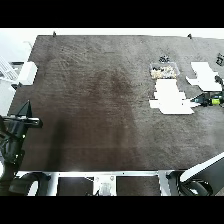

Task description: Fold the box and place the chain.

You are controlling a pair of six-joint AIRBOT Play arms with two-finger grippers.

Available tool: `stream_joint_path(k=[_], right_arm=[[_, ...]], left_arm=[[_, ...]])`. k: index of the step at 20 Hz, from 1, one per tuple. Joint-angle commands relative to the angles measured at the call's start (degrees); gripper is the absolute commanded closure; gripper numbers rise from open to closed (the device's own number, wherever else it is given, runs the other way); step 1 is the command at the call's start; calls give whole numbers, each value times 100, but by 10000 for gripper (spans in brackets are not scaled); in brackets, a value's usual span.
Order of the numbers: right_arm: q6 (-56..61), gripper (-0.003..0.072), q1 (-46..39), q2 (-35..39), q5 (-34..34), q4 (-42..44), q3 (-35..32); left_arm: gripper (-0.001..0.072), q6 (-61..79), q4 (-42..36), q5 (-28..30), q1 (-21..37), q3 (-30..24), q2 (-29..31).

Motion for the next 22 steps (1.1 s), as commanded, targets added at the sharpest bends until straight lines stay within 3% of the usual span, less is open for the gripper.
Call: stream_joint_path(k=[1,2,3,4,5,8,11,18,22], right_arm=[[26,428,125,-31,223,-24,-57],[26,430,129,-31,225,-24,-66],[24,490,129,-31,232,-22,-66],[0,649,129,-31,282,7,-66],[7,676,129,-31,404,70,-68],[20,680,155,96,664,448,-297],[-42,681,417,553,400,914,-1200],[-538,681,2295,2218,-1952,2461,-4444],[-391,681,3622,2483,-3143,3040,-4712]], left_arm=[[689,2,2,2,-4,0,4],[689,2,2,2,-4,0,4],[689,2,2,2,-4,0,4],[689,2,2,4,-4,0,4],[689,2,2,2,-4,0,4],[689,2,2,4,-4,-2,4],[689,2,2,4,-4,0,4],[689,2,2,2,-4,0,4],[689,2,2,4,-4,0,4]])
